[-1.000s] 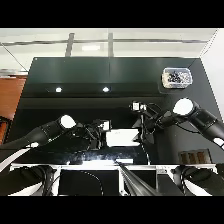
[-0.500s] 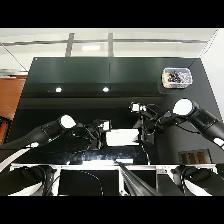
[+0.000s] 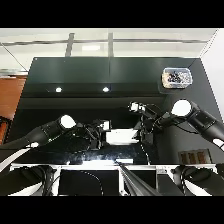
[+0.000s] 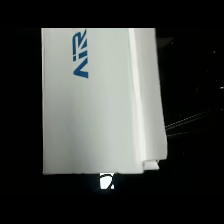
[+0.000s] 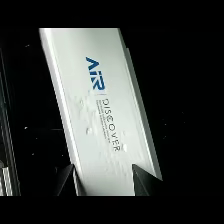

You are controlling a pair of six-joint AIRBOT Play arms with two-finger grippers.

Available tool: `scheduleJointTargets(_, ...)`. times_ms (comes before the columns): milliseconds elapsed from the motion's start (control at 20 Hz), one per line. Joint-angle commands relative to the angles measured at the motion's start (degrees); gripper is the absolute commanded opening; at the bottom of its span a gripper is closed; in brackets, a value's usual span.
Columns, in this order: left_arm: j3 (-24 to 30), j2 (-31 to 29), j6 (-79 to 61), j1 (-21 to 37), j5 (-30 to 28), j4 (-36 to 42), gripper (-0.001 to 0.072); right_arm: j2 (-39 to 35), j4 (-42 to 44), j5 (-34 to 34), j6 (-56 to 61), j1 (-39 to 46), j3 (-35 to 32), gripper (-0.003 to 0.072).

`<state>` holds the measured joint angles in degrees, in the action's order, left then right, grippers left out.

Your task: Fold the box and place the chain.

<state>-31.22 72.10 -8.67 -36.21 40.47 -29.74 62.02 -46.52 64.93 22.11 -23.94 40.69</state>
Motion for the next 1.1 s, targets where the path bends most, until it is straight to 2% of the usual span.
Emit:
scheduleJointTargets(0, 0.0, 0.0, -0.1, 0.0, 0.0, 0.0, 0.0419, 0.0, 0.0, -0.2, 0.4, -1.4, 0.0, 0.0407)
scheduleJointTargets(100, 0.0, 0.0, -0.1, 0.0, 0.0, 0.0, 0.0419, 0.0, 0.0, -0.2, 0.4, -1.4, 0.0, 0.0406)
scheduleJointTargets(150, 0.0, 0.0, -0.1, 0.0, 0.0, 0.0, 0.0419, 0.0, -0.1, -0.2, 0.4, -1.4, 0.0, 0.033)
scheduleJointTargets(200, 0.0, 0.0, -0.1, 0.0, 0.0, 0.0, 0.0419, 0.0, -0.1, -0.2, 0.4, -1.4, 0.0, 0.0093)
scheduleJointTargets(500, 0.0, 0.0, -0.1, 0.0, 0.0, 0.0, 0.0419, 0.0, 0.0, 0.1, 0.4, -1.4, 0.0, 0.0092)
scheduleJointTargets(550, 0.0, 0.0, -0.1, 0.0, 0.0, 0.0, 0.0419, 0.0, 0.0, 0.3, 0.4, -1.4, 0.0, 0.0113)
scheduleJointTargets(600, 0.0, 0.0, -0.1, 0.0, 0.0, 0.0, 0.0419, 0.0, 0.0, 0.4, 0.4, -1.4, 0.0, 0.0211)
scheduleJointTargets(1050, 0.0, 0.0, -0.1, 0.0, 0.0, 0.0, 0.0419, 0.0, 0.0, 0.6, 1.5, -1.4, 0.0, 0.0213)
